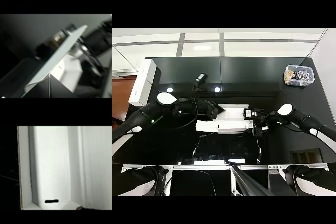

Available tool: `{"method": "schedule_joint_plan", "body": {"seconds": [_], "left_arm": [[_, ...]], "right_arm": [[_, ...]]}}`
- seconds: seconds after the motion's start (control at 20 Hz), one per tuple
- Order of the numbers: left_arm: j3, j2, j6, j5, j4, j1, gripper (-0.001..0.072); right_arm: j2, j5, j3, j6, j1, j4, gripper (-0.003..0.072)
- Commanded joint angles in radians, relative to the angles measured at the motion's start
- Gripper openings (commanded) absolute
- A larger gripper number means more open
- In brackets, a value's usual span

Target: Fold the box and place the chain.

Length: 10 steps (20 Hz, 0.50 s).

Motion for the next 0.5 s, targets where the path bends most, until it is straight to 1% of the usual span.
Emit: {"method": "schedule_joint_plan", "body": {"seconds": [0.0, 0.15, 0.25, 0.3, 0.35, 0.45], "left_arm": [[0.0, -0.06, -0.133, 0.169, 0.072, -0.001, 0.0024], [0.067, -0.156, -0.334, 0.025, 0.303, -0.028, 0.0024], [0.105, -0.2, -0.439, -0.042, 0.445, -0.05, 0.0024], [0.12, -0.216, -0.472, -0.073, 0.492, -0.058, 0.0024], [0.128, -0.22, -0.473, -0.085, 0.507, -0.059, 0.0024], [0.152, -0.2, -0.473, -0.081, 0.51, -0.047, 0.0024]], "right_arm": [[0.0, 0.0, 0.0, 0.0, 0.0, -0.001, 0.0178], [0.0, 0.0, 0.0, 0.0, 0.0, -0.001, 0.0178], [0.0, 0.0, 0.0, 0.0, 0.0, -0.001, 0.0178], [0.0, 0.0, 0.0, 0.0, 0.0, -0.001, 0.0178], [0.0, 0.0, 0.0, 0.0, 0.0, -0.001, 0.0178], [0.0, 0.0, 0.0, 0.0, 0.0, -0.001, 0.0177]]}}
